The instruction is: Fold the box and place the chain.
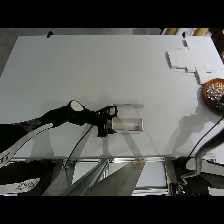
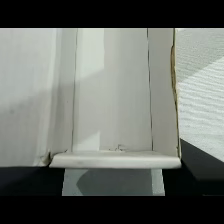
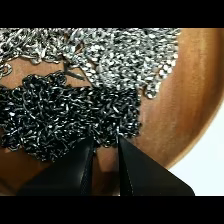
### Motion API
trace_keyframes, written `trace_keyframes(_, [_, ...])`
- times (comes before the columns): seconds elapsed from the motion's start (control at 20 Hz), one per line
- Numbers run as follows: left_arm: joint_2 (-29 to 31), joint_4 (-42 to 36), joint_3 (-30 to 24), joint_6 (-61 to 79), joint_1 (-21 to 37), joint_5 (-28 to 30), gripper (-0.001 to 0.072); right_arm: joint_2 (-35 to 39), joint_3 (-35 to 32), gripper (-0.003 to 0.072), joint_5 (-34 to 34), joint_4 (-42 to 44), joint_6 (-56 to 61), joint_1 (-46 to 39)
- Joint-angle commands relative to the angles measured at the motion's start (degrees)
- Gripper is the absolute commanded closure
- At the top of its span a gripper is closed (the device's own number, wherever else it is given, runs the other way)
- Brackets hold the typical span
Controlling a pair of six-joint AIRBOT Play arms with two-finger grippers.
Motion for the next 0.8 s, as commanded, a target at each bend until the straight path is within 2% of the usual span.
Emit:
trace_keyframes(0.0, [0.04,0.0,0.02,0.02,0.07,0.02,0.0504,-1.88,-0.04,0.0526,-0.04,4.72,-4.52,-0.79])
trace_keyframes(0.1, [0.04,0.0,0.02,0.0,0.07,0.02,0.0504,-2.36,-0.04,0.0486,0.07,4.48,-4.5,-0.79])
trace_keyframes(0.45, [0.04,0.0,0.02,0.0,0.07,0.02,0.0504,-3.02,-0.07,0.049,1.01,4.52,-4.5,-0.79])
trace_keyframes(0.55, [0.04,0.0,0.02,0.0,0.07,0.02,0.0504,-3.85,-0.07,0.0535,1.77,4.33,-4.46,-0.79])
trace_keyframes(0.6, [0.04,0.0,0.02,0.0,0.07,0.02,0.0504,-4.13,-0.07,0.058,2.16,4.42,-4.42,-0.79])
trace_keyframes(0.65, [0.04,0.0,0.02,0.0,0.07,0.02,0.0504,-3.98,-0.07,0.0668,2.4,4.44,-4.35,-0.79])
trace_keyframes(0.75, [0.04,0.0,0.02,0.0,0.07,0.02,0.0504,-2.23,-0.07,0.0669,3.06,4.79,-4.28,-0.74])
